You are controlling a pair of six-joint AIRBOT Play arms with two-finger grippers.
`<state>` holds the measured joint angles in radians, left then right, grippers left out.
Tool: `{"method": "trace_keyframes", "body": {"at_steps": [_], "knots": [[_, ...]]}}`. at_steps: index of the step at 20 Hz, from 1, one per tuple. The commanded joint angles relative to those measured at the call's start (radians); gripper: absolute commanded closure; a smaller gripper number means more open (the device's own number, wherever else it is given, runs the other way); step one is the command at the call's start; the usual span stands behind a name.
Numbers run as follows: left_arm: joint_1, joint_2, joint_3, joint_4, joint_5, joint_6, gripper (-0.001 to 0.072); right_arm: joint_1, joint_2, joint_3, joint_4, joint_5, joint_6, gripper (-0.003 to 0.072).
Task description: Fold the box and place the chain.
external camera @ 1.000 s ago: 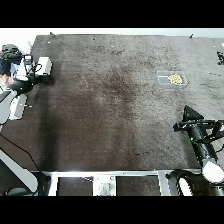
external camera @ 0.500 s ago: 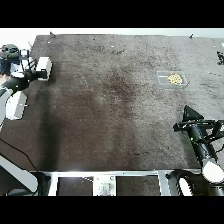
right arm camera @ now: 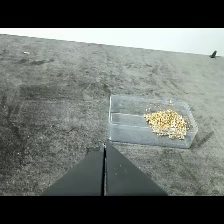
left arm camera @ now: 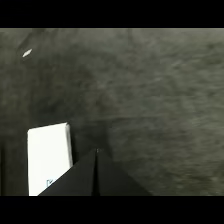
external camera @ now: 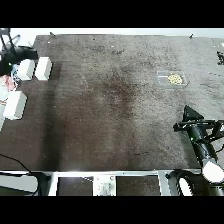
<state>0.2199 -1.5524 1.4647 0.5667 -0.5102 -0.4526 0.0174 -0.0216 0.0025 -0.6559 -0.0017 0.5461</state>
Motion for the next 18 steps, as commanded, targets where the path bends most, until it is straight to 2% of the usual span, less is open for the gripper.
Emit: {"method": "trace_keyframes", "body": {"at_steps": [1, 4, 7, 9, 13, 18], "knots": [[-0.001, 0.181, -0.068, -0.12, -0.05, 0.091, 0.0703, 0.0, 0.001, 0.0, 0.001, 0.0, 0.0, 0.0676], [-0.001, 0.402, -0.27, -0.331, -0.004, 0.308, 0.0703, 0.0, 0.001, 0.0, 0.0, 0.0, 0.0, 0.0676], [-0.001, 0.648, -0.537, -0.475, 0.056, 0.505, 0.0704, 0.0, 0.001, 0.0, 0.0, 0.0, 0.0, 0.0676], [-0.001, 0.792, -0.711, -0.503, 0.118, 0.54, 0.0704, 0.0, 0.001, 0.0, 0.0, 0.0, 0.0, 0.0676], [-0.001, 1.066, -1.004, -0.545, 0.175, 0.54, 0.0703, 0.0, 0.001, 0.0, 0.0, 0.0, 0.0, 0.0676], [-0.001, 1.393, -1.257, -0.571, 0.368, 0.54, 0.0703, 0.0, 0.001, 0.0, 0.001, 0.0, 0.0, 0.0676]]}}
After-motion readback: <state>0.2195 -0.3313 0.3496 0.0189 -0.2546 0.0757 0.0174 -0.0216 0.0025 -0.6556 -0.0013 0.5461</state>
